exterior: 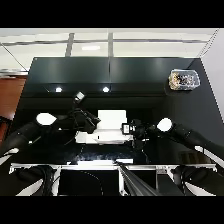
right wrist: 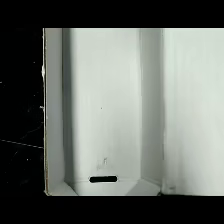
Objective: Fold the box and place the chain.
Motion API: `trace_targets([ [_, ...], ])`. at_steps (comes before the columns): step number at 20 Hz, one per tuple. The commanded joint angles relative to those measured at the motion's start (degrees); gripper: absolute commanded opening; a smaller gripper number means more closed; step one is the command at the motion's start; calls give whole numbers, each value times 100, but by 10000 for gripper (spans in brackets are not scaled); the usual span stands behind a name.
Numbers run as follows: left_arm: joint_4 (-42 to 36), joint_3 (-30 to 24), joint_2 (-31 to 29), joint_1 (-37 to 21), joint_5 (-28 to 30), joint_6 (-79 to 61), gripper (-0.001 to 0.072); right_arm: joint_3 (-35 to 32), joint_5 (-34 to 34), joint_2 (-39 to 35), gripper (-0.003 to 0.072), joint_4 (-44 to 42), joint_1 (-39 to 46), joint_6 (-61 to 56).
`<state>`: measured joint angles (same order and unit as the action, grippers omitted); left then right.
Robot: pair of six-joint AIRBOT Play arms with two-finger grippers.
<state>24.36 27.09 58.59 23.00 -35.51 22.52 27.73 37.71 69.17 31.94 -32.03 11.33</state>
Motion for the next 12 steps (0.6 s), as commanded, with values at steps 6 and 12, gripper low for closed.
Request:
trace_targets([
  [6,3226,-278,-1513,-737,-2153,-485,711,0,-2,4,481,-2,-7,-2],
  [12,2802,-413,-627,7,-1290,-1961,705,0,0,4,481,0,-9,-2],
])
